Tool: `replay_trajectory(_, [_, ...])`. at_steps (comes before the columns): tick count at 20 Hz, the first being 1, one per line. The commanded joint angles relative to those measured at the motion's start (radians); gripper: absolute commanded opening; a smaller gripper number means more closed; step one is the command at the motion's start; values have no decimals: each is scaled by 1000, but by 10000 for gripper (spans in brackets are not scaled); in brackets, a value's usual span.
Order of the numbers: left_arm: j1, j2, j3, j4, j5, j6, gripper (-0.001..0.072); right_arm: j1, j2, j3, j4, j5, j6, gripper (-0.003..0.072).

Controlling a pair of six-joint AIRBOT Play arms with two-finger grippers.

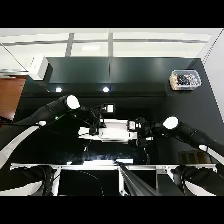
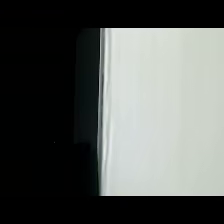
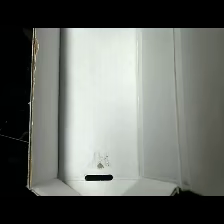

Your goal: Fold the box and place the chain.

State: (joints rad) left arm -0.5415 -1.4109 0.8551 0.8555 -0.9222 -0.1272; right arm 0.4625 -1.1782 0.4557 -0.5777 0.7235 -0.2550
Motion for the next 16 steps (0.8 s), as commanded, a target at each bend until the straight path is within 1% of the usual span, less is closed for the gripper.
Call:
replay_trajectory(1, [0, 0, 1, 0, -1, 1, 28, 1, -1, 0, 1, -18, 8, 693])
replay_trajectory(8, [0, 0, 1, 0, -1, 1, 28, 1, -2, 0, 1, -21, 10, 690])
replay_trajectory(9, [0, 0, 1, 0, -1, 1, 29, 1, -2, 0, 1, -21, 10, 602])
replay_trajectory(10, [0, 0, 1, 0, -2, 1, 29, 1, -2, 0, 1, -21, 10, 559])
replay_trajectory(14, [0, 1, 1, 1, -2, 0, 34, 1, -2, 0, 1, -21, 10, 558])
replay_trajectory(15, [0, 4, 2, 5, -5, 0, 128, 1, -2, 0, 1, -21, 10, 558])
replay_trajectory(16, [0, 12, 3, 23, -6, -3, 349, 1, -2, 0, 1, -21, 10, 558])
